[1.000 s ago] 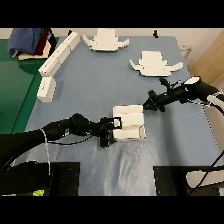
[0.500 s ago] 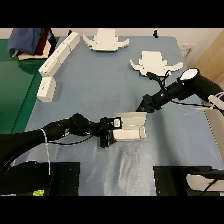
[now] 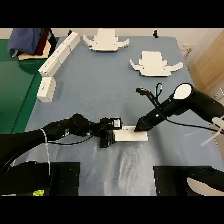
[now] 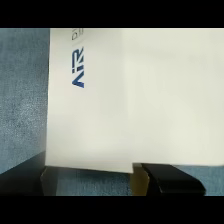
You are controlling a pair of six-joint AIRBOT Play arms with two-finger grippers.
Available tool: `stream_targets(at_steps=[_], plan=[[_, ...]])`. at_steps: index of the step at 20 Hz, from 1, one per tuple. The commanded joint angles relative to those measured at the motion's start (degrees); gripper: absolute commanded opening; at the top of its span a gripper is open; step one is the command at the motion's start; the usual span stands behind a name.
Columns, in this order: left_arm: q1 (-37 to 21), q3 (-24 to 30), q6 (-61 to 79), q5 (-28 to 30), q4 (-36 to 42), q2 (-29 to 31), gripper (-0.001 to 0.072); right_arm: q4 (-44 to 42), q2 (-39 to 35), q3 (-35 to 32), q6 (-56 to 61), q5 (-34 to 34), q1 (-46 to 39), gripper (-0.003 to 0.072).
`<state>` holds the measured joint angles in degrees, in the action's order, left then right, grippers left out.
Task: Fold the box.
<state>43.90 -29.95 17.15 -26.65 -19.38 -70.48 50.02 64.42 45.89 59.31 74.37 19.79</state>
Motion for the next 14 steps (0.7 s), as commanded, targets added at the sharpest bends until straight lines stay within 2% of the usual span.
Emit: stream_targets(at_steps=[1,7,11,14], plan=[[0.0,0.0,-0.1,0.1,0.1,0.0,0.0516,4.2,-6.4,-5.5,-5.4,-9.4,5.5,0.0002],[0.0,0.0,-0.1,0.1,0.1,0.0,0.0516,12.3,-17.0,-9.6,-9.7,-22.4,13.7,0.0002],[0.0,0.0,-0.1,0.1,0.1,0.0,0.0516,15.8,-20.9,-15.4,-18.5,-34.2,20.0,0.0003],[0.0,0.0,-0.1,0.1,0.1,0.0,0.0516,15.8,-21.9,-19.0,-25.0,-39.2,23.8,0.0013]])
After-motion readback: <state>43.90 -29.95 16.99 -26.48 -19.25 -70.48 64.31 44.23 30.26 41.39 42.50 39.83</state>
